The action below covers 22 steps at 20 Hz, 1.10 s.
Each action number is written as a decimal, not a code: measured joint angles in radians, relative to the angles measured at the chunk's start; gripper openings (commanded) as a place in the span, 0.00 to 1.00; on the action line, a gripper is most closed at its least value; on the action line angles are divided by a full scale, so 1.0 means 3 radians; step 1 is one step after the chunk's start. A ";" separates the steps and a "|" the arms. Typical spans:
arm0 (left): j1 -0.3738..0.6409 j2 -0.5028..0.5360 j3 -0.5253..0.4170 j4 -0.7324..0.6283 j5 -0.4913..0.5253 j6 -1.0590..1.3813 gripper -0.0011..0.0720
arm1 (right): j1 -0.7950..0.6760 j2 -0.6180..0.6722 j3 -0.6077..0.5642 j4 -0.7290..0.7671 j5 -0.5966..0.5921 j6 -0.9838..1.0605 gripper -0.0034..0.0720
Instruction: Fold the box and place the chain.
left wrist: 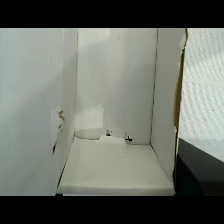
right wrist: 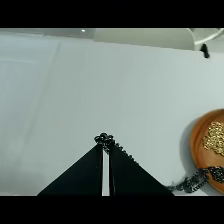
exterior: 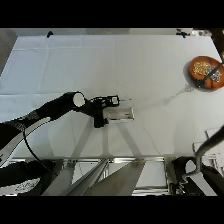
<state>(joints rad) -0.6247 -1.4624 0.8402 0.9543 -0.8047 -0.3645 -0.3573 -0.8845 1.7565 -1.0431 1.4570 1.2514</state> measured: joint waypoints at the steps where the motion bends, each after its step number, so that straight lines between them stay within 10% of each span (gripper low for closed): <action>1: 0.0000 0.0000 0.0000 0.0000 0.0000 0.0000 0.49 | 0.0151 0.0050 0.0000 -0.0001 0.0050 0.0033 0.06; 12: 0.0000 0.0001 0.0000 0.0000 0.0000 0.0000 0.49 | 0.1676 0.0170 -0.0345 -0.0239 0.0413 0.0399 0.06; 22: 0.0000 0.0000 0.0000 0.0000 0.0000 0.0000 0.49 | 0.2825 0.0058 -0.1092 -0.0633 -0.0542 0.0518 0.06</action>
<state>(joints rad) -0.6247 -1.4624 0.8402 0.9543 -0.8047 -0.3645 0.4904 -0.8669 1.4288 -1.2331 1.2945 1.4067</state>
